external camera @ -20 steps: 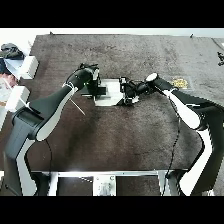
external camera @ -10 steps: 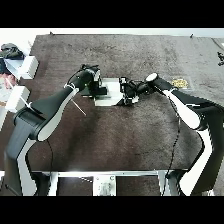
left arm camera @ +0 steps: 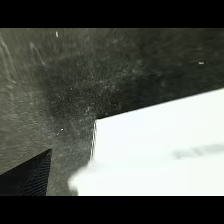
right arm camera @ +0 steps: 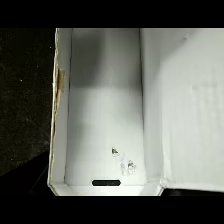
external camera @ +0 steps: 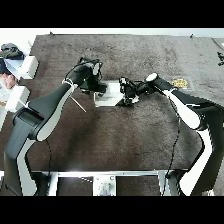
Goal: Fold the box and place the chain.
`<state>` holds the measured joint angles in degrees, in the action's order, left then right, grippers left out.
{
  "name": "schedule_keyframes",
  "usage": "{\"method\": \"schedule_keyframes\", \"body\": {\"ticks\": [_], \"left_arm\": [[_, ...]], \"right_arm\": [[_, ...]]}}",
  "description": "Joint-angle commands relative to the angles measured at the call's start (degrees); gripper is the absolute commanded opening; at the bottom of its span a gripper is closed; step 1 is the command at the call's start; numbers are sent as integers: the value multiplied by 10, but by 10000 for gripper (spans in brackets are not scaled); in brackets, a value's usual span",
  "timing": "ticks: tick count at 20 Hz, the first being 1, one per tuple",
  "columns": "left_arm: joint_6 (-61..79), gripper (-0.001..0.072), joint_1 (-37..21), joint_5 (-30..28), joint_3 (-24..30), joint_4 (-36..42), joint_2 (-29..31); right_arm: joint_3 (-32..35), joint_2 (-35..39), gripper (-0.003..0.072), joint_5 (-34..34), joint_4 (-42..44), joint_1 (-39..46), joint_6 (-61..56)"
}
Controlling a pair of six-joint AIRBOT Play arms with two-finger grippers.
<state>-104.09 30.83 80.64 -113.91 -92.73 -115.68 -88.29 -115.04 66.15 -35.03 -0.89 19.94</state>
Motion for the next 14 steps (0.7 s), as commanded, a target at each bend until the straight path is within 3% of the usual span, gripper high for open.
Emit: {"method": "schedule_keyframes", "body": {"ticks": [1, 10, 14], "left_arm": [[75, 609, -1, 31, -37, -4, 6], [189, 608, -49, -38, -23, 26, 90], [437, 608, -115, -67, 29, 259, 100]], "right_arm": [[0, 0, 332, -1, 1, 0, -1], [0, 0, 331, -1, 1, 0, -1], [0, 0, 332, -1, 1, 0, -1]]}}
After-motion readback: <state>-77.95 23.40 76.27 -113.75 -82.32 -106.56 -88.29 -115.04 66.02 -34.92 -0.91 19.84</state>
